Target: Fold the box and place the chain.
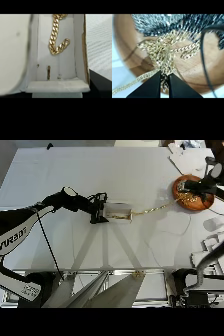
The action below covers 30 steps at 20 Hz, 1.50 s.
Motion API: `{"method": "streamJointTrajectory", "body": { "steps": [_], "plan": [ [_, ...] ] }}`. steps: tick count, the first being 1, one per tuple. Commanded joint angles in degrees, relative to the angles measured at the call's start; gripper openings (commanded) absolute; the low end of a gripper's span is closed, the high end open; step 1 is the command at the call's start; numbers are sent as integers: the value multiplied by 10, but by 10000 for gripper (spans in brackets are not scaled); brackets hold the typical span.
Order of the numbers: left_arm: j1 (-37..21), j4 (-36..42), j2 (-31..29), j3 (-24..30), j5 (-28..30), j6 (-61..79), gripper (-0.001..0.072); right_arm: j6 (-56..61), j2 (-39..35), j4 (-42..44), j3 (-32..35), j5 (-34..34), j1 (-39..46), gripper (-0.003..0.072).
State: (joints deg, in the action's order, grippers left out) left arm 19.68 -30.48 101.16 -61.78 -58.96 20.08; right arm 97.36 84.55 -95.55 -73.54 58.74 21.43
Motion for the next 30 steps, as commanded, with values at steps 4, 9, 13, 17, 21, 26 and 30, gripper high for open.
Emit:
{"method": "streamJointTrajectory", "body": {
  "steps": [4, 9, 13, 17, 21, 26, 30],
  "plan": [
    [0, 0, 0, 0, 0, 0, 276, -111, -100, 1, 0, 62, 0, 9],
    [0, 0, 0, 0, 0, 0, 276, -158, -113, 71, 0, 130, -14, 9],
    [0, 0, 0, 0, 0, 0, 276, -164, -119, 73, 1, 141, -98, 9],
    [0, 0, 0, 0, 0, 0, 276, -153, -119, 71, 20, 118, -197, 8],
    [0, 0, 0, 0, 0, 0, 276, -146, -118, 74, 29, 85, -288, 9],
    [0, 0, 0, 0, 0, 0, 276, -145, -107, 76, 29, 63, -380, 9],
    [0, 0, 0, 0, 0, 0, 276, -116, -94, 81, 29, 12, -430, 9]
  ]
}}
